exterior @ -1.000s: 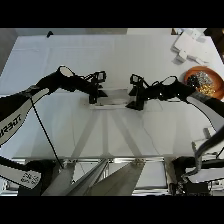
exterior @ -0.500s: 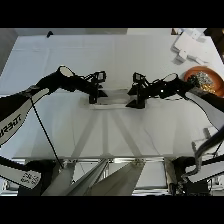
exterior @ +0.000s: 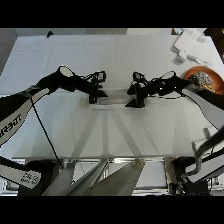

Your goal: Fold the box and place the chain.

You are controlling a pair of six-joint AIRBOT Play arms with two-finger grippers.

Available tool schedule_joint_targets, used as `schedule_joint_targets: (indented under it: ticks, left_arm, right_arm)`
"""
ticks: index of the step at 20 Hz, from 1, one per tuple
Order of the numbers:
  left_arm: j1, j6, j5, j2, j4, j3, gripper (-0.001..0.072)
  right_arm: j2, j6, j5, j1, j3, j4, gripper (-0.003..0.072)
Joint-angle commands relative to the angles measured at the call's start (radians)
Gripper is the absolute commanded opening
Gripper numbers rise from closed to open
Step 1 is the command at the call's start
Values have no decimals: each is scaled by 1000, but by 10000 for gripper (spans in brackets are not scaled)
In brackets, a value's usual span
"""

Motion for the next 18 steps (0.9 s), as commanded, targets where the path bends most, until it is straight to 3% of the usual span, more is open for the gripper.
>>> schedule_joint_targets:
  ticks: [1,18]
  left_arm:
    - [-1,0,0,0,0,0,14]
    - [-1,0,0,0,0,0,14]
  right_arm:
    - [-14,0,8,16,4,-31,684]
    - [-14,-19,3,44,4,-6,684]
